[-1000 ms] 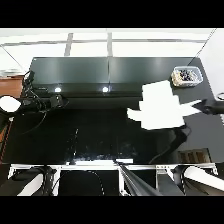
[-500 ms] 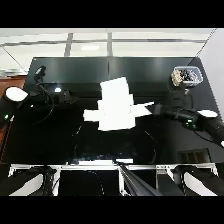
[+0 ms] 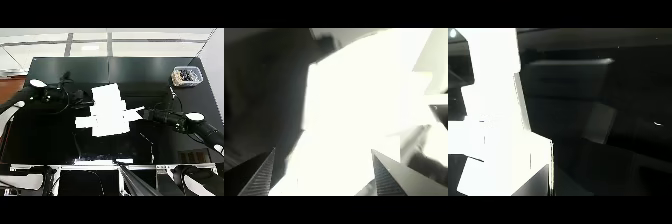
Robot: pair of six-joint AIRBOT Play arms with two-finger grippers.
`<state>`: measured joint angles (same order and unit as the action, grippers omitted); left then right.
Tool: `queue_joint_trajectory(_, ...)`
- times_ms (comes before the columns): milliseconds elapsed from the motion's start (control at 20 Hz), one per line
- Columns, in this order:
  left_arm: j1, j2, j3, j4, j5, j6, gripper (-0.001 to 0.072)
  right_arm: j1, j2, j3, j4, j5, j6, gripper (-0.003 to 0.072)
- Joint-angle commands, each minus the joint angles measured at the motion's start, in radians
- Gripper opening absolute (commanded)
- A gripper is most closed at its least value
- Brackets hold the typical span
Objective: Fold the box and place the chain.
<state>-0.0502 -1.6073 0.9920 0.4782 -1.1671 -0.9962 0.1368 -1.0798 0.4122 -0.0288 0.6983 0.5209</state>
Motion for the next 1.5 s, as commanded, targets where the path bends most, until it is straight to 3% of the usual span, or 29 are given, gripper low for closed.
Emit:
queue_joint_trajectory(0,-0.014,-0.139,0.065,-0.122,-0.102,0.103,0.0706,0.009,0.001,0.0,0.003,0.014,0.003,0.0018)
queue_joint_trajectory(200,-0.042,-0.227,0.175,-0.114,-0.282,0.217,0.0706,0.009,0.001,0.0,0.003,0.016,0.003,0.0018)
queue_joint_trajectory(300,-0.068,-0.252,0.23,-0.029,-0.349,0.235,0.0699,0.009,0.001,0.0,0.002,0.016,0.003,0.0018)
queue_joint_trajectory(350,-0.081,-0.257,0.259,0.035,-0.38,0.27,0.0658,0.008,0.001,0.0,0.002,0.016,0.003,0.0018)
queue_joint_trajectory(500,-0.103,-0.257,0.319,0.145,-0.439,0.363,0.0379,0.009,0.001,0.0,0.001,0.016,0.003,0.0018)
queue_joint_trajectory(550,-0.107,-0.257,0.326,0.145,-0.45,0.38,0.0328,0.008,0.001,0.0,0.001,0.016,0.003,0.0018)
queue_joint_trajectory(600,-0.111,-0.257,0.33,0.145,-0.449,0.39,0.0328,0.009,0.001,0.0,-0.002,0.016,0.003,0.0018)
queue_joint_trajectory(700,-0.119,-0.257,0.33,0.15,-0.45,0.391,0.0201,0.008,0.001,0.0,-0.019,0.015,0.003,0.0019)
queue_joint_trajectory(750,-0.12,-0.257,0.33,0.151,-0.446,0.392,0.0022,0.008,0.001,0.0,-0.027,0.014,0.003,0.0021)
queue_joint_trajectory(800,-0.119,-0.257,0.33,0.15,-0.438,0.391,0.0027,0.008,0.001,0.0,-0.028,0.014,0.003,0.0245)
queue_joint_trajectory(850,-0.118,-0.257,0.33,0.146,-0.438,0.39,0.0027,-0.002,0.001,0.002,-0.035,0.02,0.002,0.0643)
queue_joint_trajectory(900,-0.118,-0.254,0.33,0.146,-0.438,0.376,0.0026,-0.031,0.005,0.017,-0.081,0.055,0.002,0.0702)
queue_joint_trajectory(1100,-0.134,-0.151,0.3,0.153,-0.43,0.342,0.0022,-0.26,0.045,0.221,-0.463,0.405,0.079,0.0702)
queue_joint_trajectory(1150,-0.144,-0.09,0.253,0.151,-0.393,0.38,0.0022,-0.301,0.056,0.28,-0.56,0.493,0.078,0.0702)
queue_joint_trajectory(1250,-0.177,0.076,0.089,0.115,-0.182,0.466,0.0023,-0.326,0.062,0.345,-0.708,0.566,0.072,0.0702)
queue_joint_trajectory(1350,-0.235,0.223,-0.099,0.055,0.101,0.726,0.0028,-0.312,0.06,0.336,-0.776,0.538,-0.013,0.0702)
queue_joint_trajectory(1400,-0.264,0.263,-0.161,0.062,0.19,0.91,0.0028,-0.295,0.06,0.322,-0.785,0.504,-0.069,0.0702)
queue_joint_trajectory(1450,-0.285,0.275,-0.186,0.086,0.206,1.033,0.0028,-0.272,0.06,0.307,-0.785,0.47,-0.126,0.0702)
